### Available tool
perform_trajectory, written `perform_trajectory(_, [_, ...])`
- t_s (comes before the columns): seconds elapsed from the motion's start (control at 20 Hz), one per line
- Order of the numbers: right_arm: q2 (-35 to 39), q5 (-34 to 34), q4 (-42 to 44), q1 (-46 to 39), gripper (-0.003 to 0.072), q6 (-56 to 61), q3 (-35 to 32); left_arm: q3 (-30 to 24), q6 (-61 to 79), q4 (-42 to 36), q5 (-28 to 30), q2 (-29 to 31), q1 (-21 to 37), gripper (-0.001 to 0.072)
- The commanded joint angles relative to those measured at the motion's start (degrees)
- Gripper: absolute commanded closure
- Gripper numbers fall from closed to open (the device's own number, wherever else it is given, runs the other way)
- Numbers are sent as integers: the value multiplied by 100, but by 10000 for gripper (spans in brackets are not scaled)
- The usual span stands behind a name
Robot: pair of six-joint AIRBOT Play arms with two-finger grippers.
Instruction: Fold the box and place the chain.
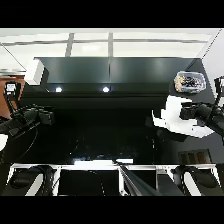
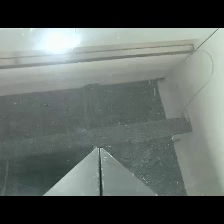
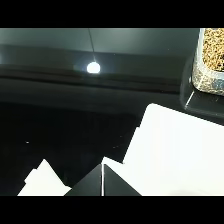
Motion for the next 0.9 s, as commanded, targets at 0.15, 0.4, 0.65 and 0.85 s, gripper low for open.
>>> perform_trajectory(0.15, [4,0,0,-2,671,0,-4,-2,0,2,0,4,-2,682])
perform_trajectory(0.4, [4,0,0,-2,671,0,-4,-2,0,2,0,4,-2,682])
perform_trajectory(0.65, [2,0,0,-2,671,2,-4,-2,0,2,0,4,-2,681])
perform_trajectory(0.85, [2,-979,197,0,671,-142,-4,-4,-2,-214,232,2,-4,681])
